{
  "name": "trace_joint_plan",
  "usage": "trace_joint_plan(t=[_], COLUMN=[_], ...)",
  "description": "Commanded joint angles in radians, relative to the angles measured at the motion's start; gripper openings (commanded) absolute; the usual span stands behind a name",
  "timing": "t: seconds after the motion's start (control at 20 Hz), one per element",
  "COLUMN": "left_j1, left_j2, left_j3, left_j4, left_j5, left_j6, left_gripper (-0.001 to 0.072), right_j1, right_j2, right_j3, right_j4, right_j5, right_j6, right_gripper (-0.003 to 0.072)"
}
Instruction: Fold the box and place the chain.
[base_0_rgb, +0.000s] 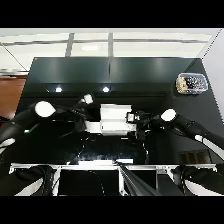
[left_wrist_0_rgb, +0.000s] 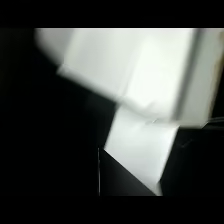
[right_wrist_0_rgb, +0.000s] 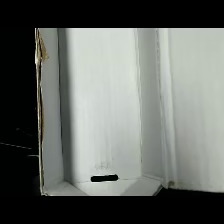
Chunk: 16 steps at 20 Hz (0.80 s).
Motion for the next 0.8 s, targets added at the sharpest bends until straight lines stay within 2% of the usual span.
trace_joint_plan(t=[0.0, 0.05, 0.2, 0.25, 0.3, 0.4, 0.5, 0.75], left_j1=[0.161, 0.219, 0.384, 0.437, 0.488, 0.545, 0.522, 0.310], left_j2=[0.137, 0.148, 0.108, 0.066, 0.017, -0.074, -0.160, -0.280], left_j3=[0.007, 0.006, -0.013, -0.020, -0.038, -0.075, -0.077, -0.077], left_j4=[0.317, 0.320, 0.278, 0.197, 0.041, -0.243, -0.294, -0.260], left_j5=[-0.102, -0.150, -0.300, -0.375, -0.434, -0.471, -0.446, -0.267], left_j6=[-0.327, -0.384, -0.922, -0.973, -0.909, -0.800, -0.781, -0.791], left_gripper=[0.0029, 0.0029, 0.0028, 0.0028, 0.0028, 0.0027, 0.0025, 0.0026], right_j1=[0.001, 0.001, 0.001, 0.001, 0.001, 0.001, 0.001, 0.001], right_j2=[0.000, 0.000, 0.000, 0.000, 0.000, 0.000, 0.000, 0.000], right_j3=[0.000, 0.000, 0.000, 0.000, 0.000, 0.000, 0.000, 0.000], right_j4=[0.000, 0.000, 0.000, 0.000, 0.000, 0.000, 0.000, 0.000], right_j5=[0.000, 0.000, 0.000, 0.000, 0.000, 0.000, 0.000, 0.000], right_j6=[0.001, 0.001, 0.001, 0.001, 0.001, 0.001, 0.001, 0.001], right_gripper=[0.0496, 0.0497, 0.0497, 0.0497, 0.0497, 0.0497, 0.0497, 0.0497])
